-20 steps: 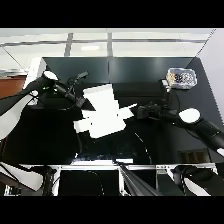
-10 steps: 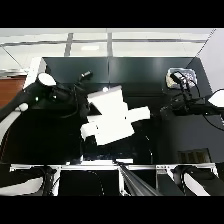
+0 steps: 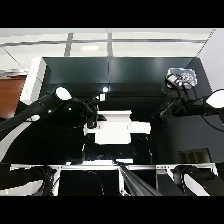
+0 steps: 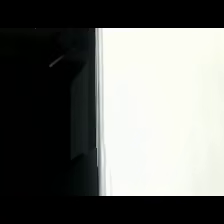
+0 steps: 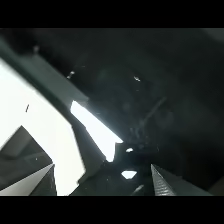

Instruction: Fold the box and place the chain.

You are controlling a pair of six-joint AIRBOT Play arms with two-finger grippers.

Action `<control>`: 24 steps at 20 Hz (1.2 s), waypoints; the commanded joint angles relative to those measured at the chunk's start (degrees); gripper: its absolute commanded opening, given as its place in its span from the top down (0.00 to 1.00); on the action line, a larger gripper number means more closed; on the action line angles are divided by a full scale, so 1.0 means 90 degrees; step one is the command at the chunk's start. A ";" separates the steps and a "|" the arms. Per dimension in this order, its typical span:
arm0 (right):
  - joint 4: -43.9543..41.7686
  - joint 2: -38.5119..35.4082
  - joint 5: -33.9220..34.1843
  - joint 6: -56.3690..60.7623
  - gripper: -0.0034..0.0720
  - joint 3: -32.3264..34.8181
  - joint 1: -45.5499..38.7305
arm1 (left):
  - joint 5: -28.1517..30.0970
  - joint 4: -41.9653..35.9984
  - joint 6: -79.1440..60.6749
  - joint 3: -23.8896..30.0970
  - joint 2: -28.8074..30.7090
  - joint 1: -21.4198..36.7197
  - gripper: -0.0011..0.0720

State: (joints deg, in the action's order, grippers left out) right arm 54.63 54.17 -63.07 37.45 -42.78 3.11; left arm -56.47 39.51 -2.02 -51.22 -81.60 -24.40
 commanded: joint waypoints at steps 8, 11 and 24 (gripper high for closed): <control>-0.0095 0.0112 0.1207 -0.2888 0.01 0.1207 0.1817 | 0.0389 0.0029 -0.0393 0.0022 -0.0376 -0.0066 0.95; -0.0134 0.0279 0.1389 -0.2888 0.01 0.1212 0.2242 | 0.0374 -0.0044 -0.0393 0.0022 -0.0374 -0.0066 0.95; -0.1792 0.1105 0.2936 -0.2858 0.01 0.1253 0.3155 | 0.0369 -0.0131 -0.0393 0.0022 -0.0376 -0.0066 0.95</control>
State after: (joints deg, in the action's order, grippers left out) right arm 44.21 63.81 -42.26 11.73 -31.42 30.83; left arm -53.12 38.39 -5.61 -51.05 -84.97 -24.97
